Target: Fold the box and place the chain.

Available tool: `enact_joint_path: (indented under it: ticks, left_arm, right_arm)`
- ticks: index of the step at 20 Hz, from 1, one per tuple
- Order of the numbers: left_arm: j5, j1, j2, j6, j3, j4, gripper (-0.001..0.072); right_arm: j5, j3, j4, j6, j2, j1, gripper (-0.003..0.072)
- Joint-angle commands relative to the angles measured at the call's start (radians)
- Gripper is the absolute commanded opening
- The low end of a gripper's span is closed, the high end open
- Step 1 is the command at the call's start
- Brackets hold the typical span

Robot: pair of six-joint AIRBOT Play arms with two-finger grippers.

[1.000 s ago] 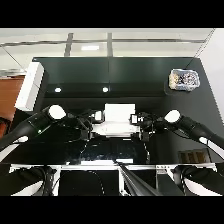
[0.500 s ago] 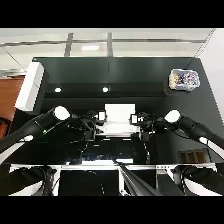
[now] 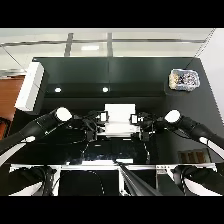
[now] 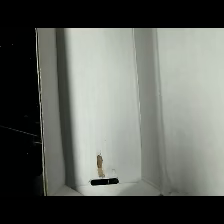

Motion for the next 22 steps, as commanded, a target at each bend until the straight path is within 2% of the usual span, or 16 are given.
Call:
enact_joint_path:
  ticks: [1, 3, 6, 7, 8, 10, 11, 13, 14, 15, 16, 17, 18, 19, 20, 22]
  left_arm:
    - [0.025, -0.014, -0.017, 0.0, 0.0, -0.111, 0.0215]
    - [0.025, -0.013, -0.036, 0.001, 0.0, -0.173, 0.0215]
    - [0.022, -0.014, -0.058, 0.0, 0.0, -0.175, 0.0215]
    - [0.022, -0.014, -0.063, 0.0, 0.0, -0.175, 0.0204]
    - [0.022, -0.014, -0.065, 0.0, 0.0, -0.174, 0.0138]
    - [0.023, -0.014, -0.065, 0.0, 0.0, -0.175, 0.0137]
    - [0.023, -0.014, -0.065, 0.0, 0.0, -0.175, 0.0174]
    - [0.023, -0.014, -0.065, 0.005, 0.0, -0.174, 0.0411]
    - [0.023, -0.014, -0.065, 0.008, 0.0, -0.174, 0.0415]
    - [0.021, -0.014, -0.065, 0.007, 0.0, -0.174, 0.0396]
    - [0.014, -0.014, -0.065, 0.008, 0.0, -0.175, 0.0246]
    - [0.008, -0.015, -0.065, 0.008, 0.0, -0.174, 0.0162]
    - [0.009, -0.015, -0.065, 0.007, 0.0, -0.175, 0.0231]
    - [0.013, -0.014, -0.065, 0.008, 0.0, -0.174, 0.0348]
    - [0.014, -0.013, -0.064, 0.008, 0.0, -0.17, 0.0344]
    - [0.002, -0.006, -0.048, 0.006, 0.006, -0.129, 0.0027]
  right_arm:
    - [0.0, 0.0, 0.0, 0.0, 0.0, 0.0, 0.0202]
    - [0.0, 0.0, 0.0, 0.0, 0.0, 0.0, 0.0203]
    - [0.0, 0.0, 0.0, 0.0, 0.0, 0.0, 0.0203]
    - [0.0, 0.0, 0.0, 0.0, 0.0, 0.0, 0.0202]
    - [0.0, 0.0, 0.0, 0.0, 0.0, 0.0, 0.0203]
    - [0.0, 0.0, 0.0, 0.0, 0.0, 0.0, 0.0203]
    - [0.0, 0.0, 0.0, 0.0, 0.0, 0.0, 0.0203]
    - [0.0, 0.0, 0.0, 0.0, 0.0, 0.0, 0.0203]
    - [0.0, 0.0, 0.0, 0.0, 0.0, 0.0, 0.0202]
    - [0.0, 0.0, 0.0, 0.0, 0.0, 0.0, 0.0203]
    - [0.0, 0.0, 0.0, 0.0, 0.0, 0.0, 0.0203]
    - [0.0, 0.0, 0.0, 0.0, 0.0, 0.0, 0.0203]
    - [0.0, 0.0, 0.0, 0.0, 0.0, 0.0, 0.0202]
    - [0.0, 0.0, 0.0, 0.0, 0.0, 0.0, 0.0202]
    - [0.0, 0.0, 0.0, 0.0, 0.0, 0.0, 0.0203]
    - [0.0, 0.0, 0.0, 0.0, 0.0, 0.0, 0.0203]
